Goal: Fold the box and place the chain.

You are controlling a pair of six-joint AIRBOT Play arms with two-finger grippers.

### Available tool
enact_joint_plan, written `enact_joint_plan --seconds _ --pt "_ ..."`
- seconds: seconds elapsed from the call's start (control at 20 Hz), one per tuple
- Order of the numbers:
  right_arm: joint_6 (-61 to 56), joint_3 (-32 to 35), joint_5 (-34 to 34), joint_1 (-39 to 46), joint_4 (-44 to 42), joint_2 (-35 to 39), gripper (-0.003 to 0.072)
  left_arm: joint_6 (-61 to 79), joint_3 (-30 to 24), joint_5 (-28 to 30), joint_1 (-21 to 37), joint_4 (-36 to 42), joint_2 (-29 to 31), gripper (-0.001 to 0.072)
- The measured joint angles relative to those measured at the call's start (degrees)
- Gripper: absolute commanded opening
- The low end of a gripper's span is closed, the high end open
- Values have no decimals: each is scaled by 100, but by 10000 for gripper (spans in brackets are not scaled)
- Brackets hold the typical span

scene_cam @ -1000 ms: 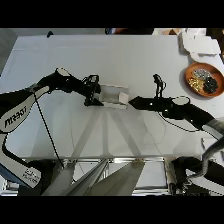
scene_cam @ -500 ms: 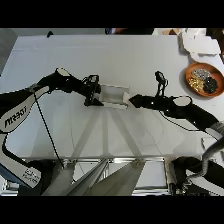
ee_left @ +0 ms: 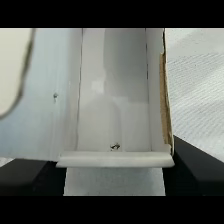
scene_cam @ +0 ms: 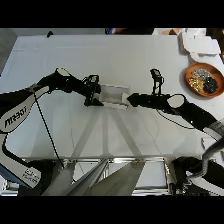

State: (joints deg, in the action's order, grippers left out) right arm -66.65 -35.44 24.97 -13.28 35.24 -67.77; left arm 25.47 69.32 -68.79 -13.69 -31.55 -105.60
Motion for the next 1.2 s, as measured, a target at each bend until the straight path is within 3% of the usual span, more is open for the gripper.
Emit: enact_joint_plan --seconds 0.3,1.2 --pt "-1034 -125 -76 -264 638 -70 338 0 0 -2 0 2 0 347" --pt "-1681 -282 -219 -439 1453 -369 334 2 0 0 0 2 0 347"
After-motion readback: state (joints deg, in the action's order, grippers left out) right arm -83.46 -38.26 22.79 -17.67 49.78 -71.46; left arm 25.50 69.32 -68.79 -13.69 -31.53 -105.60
